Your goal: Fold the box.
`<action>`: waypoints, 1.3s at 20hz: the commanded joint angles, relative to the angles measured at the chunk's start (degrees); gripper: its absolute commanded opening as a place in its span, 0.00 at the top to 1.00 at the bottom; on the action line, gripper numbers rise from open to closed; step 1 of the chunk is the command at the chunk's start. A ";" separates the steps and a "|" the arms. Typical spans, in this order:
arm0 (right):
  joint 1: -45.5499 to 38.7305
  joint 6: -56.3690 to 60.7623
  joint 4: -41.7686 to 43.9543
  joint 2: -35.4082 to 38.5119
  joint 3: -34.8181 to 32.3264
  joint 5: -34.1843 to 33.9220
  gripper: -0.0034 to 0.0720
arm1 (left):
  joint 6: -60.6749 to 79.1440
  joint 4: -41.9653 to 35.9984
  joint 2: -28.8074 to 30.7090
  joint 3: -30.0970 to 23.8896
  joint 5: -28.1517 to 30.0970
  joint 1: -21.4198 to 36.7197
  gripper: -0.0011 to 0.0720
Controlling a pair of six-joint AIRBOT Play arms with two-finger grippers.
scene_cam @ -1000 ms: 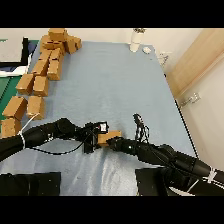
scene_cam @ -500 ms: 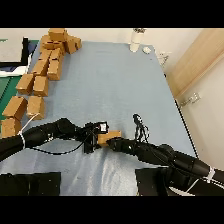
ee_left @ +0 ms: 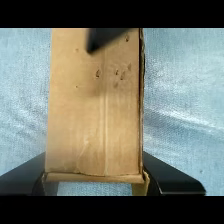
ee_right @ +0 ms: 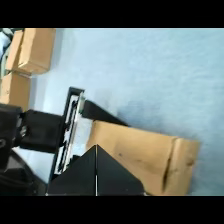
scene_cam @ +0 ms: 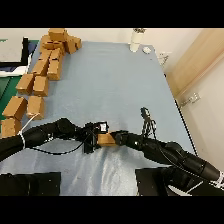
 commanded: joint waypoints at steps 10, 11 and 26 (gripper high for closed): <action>-24.30 3.58 -14.56 -0.85 10.91 -21.70 0.95 | 0.00 0.00 -0.04 0.02 0.00 -0.02 0.41; -24.30 3.98 -14.56 -0.87 10.93 -21.53 0.95 | 0.00 0.00 -0.04 0.02 0.07 -0.02 0.41; -24.30 6.49 -14.69 -3.76 10.93 -20.83 0.95 | -11.93 5.90 4.07 0.02 0.50 0.07 0.41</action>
